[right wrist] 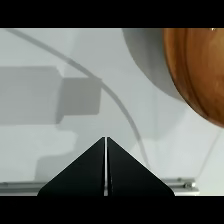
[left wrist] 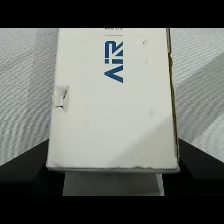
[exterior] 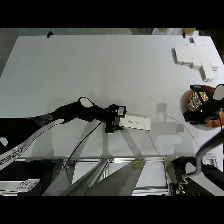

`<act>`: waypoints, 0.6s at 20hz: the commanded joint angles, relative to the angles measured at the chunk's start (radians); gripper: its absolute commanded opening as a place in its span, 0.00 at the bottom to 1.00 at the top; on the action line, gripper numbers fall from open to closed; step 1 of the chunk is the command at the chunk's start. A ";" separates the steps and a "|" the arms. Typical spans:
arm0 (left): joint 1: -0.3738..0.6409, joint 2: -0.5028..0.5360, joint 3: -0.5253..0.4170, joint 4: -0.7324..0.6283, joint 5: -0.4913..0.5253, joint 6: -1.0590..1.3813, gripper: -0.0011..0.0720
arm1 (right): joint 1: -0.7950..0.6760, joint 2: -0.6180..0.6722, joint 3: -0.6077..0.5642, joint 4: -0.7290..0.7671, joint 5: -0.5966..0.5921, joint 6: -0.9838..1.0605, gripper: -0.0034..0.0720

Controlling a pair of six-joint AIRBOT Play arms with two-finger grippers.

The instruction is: Fold the box and place the chain.

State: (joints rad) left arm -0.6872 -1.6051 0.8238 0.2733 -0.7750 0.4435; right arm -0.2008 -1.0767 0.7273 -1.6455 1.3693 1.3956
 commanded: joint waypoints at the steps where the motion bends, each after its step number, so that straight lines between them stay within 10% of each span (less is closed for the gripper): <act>1: 0.000 0.000 0.000 0.000 0.000 0.000 0.55 | -0.042 -0.020 -0.006 -0.026 0.034 0.046 0.06; 7: -0.003 0.012 0.000 -0.018 0.002 0.001 0.55 | -0.042 -0.020 -0.006 -0.026 0.034 0.046 0.06; 12: 0.118 0.238 0.000 0.022 0.000 -0.205 0.55 | -0.042 -0.020 -0.006 -0.026 0.034 0.046 0.06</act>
State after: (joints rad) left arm -0.6312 -1.4765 0.8234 0.2657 -0.7765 0.3614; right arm -0.2424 -1.0962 0.7219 -1.6703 1.4014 1.4403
